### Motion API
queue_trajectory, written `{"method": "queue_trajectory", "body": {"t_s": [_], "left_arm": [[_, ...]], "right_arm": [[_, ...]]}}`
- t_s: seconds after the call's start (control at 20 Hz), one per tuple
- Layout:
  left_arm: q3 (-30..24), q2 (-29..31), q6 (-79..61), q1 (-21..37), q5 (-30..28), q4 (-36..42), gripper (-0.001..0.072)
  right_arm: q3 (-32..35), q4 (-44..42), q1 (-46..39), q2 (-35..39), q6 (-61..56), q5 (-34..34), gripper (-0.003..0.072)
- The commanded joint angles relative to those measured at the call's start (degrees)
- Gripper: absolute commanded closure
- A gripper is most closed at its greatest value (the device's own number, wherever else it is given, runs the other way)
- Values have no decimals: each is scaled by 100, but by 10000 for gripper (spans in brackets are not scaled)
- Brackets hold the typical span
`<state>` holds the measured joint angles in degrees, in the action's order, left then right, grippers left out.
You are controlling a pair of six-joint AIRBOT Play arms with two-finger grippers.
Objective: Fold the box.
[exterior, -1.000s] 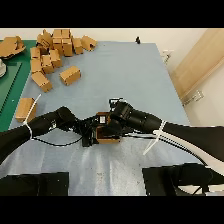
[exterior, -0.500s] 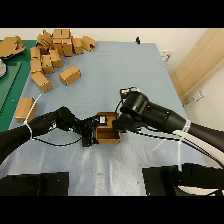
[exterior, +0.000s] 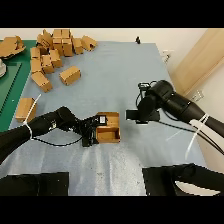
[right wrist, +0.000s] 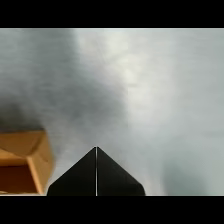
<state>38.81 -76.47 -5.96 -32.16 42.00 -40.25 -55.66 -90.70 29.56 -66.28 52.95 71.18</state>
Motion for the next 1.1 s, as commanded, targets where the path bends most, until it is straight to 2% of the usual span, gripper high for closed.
{"method": "queue_trajectory", "body": {"t_s": [0.0,0.1,0.25,0.35,0.45,0.65,0.85,1.05], "left_arm": [[0,2,0,0,0,-2,496],[0,4,0,0,0,0,496],[0,2,0,0,-2,-2,496],[0,2,0,0,0,0,496],[0,2,0,0,-2,-2,496],[0,2,0,0,0,-2,496],[0,2,0,4,-2,-2,496],[0,2,0,0,-2,0,496]], "right_arm": [[691,-3788,-1565,-286,3058,-2087,684],[765,-4959,-1860,-758,4448,-1912,684],[765,-5893,-1827,-1401,5984,-1709,684],[765,-6780,-1827,-1722,7171,-1233,684],[765,-7311,-1827,-1871,8011,-442,684],[772,-7335,-1821,-1862,8662,1034,683],[809,-7257,-1593,-1749,8819,1049,683],[1266,-7101,-1259,-1239,9009,776,683]]}}
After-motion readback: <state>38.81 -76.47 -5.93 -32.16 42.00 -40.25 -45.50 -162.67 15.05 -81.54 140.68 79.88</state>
